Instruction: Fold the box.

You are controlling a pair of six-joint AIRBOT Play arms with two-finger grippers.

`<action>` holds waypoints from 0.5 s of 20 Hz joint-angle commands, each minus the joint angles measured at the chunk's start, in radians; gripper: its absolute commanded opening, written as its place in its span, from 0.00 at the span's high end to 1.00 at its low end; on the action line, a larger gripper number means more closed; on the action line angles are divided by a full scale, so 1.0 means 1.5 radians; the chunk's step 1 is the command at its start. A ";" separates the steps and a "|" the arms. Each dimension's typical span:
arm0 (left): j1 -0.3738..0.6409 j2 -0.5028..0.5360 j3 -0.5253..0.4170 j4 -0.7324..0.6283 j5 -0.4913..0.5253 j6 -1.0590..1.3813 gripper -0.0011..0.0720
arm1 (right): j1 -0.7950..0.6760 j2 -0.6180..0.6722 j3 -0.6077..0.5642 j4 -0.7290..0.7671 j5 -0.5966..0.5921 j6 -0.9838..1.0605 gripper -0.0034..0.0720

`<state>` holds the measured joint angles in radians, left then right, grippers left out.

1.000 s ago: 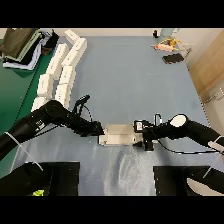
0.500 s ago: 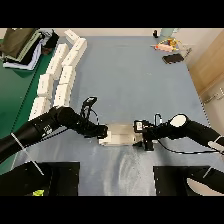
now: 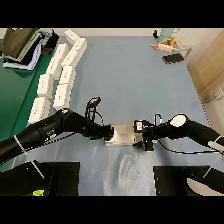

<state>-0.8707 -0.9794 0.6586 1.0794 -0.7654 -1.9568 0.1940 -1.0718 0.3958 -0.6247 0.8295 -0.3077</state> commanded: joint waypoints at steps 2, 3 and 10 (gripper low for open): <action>-0.038 -0.027 0.024 0.056 0.002 -0.082 0.42 | 0.001 0.001 0.000 0.000 0.000 0.000 0.26; -0.049 -0.043 0.036 0.074 -0.007 -0.097 0.42 | 0.001 0.001 0.000 0.000 0.000 0.000 0.26; -0.085 -0.114 0.129 0.241 -0.139 -0.243 0.43 | 0.001 0.001 0.000 0.000 0.000 0.000 0.26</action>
